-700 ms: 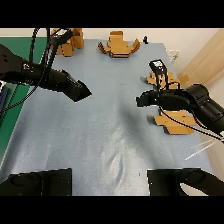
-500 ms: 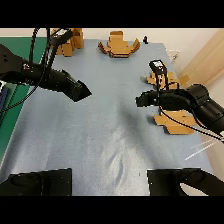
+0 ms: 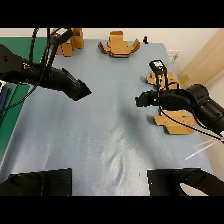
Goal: Fold the box.
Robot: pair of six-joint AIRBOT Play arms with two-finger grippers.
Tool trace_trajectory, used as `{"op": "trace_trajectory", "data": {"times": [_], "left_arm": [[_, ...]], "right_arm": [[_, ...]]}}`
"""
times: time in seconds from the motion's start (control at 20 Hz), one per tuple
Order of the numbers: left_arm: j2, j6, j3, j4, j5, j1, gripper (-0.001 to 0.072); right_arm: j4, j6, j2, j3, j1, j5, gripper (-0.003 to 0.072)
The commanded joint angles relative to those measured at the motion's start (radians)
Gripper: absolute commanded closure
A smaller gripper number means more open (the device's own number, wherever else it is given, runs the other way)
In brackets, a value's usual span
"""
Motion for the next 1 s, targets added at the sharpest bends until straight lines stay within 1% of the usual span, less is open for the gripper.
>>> {"op": "trace_trajectory", "data": {"times": [0.0,0.15,0.2,0.25,0.3,0.4,0.5,0.6,0.65,0.75,0.8,0.85,0.95], "left_arm": [[0.001,0.054,0.001,-0.013,0.104,-0.001,0.0022],[0.001,0.054,0.001,-0.035,0.121,-0.001,0.0022],[0.001,0.054,0.001,-0.05,0.121,-0.001,0.0022],[0.001,0.054,0.001,-0.068,0.121,-0.001,0.0022],[0.001,0.054,0.001,-0.075,0.121,-0.001,0.0022],[0.001,0.055,0.0,-0.075,0.129,-0.001,0.0022],[0.001,0.054,0.001,-0.082,0.131,-0.001,0.0022],[0.001,0.054,0.0,-0.099,0.128,-0.001,0.0022],[0.001,0.054,0.0,-0.098,0.13,-0.001,0.0022],[0.001,0.055,0.0,-0.097,0.135,0.0,0.0022],[0.001,0.055,0.0,-0.097,0.135,-0.001,0.0022],[0.0,0.054,0.0,-0.096,0.136,0.0,0.0022],[-0.004,0.05,0.0,-0.098,0.146,-0.001,0.0022]], "right_arm": [[0.064,0.01,0.001,0.0,0.001,-0.011,0.0679],[0.116,0.011,0.002,0.018,0.0,-0.05,0.0678],[0.116,0.021,0.003,0.04,0.0,-0.092,0.0677],[0.107,0.037,0.003,0.079,-0.004,-0.163,0.0477],[0.074,0.076,0.003,0.132,-0.029,-0.258,0.0149],[-0.031,0.097,0.003,0.253,-0.137,-0.472,0.0134],[-0.074,0.048,0.003,0.36,-0.332,-0.614,0.0134],[-0.079,-0.048,0.003,0.409,-0.548,-0.648,0.0135],[-0.112,-0.104,0.003,0.413,-0.649,-0.648,0.0135],[-0.189,-0.159,0.002,0.412,-0.79,-0.657,0.0137],[-0.2,-0.16,0.0,0.412,-0.844,-0.645,0.0232],[-0.184,-0.16,-0.008,0.412,-0.888,-0.65,0.0394],[-0.103,-0.209,-0.058,0.41,-0.977,-0.651,0.0404]]}}
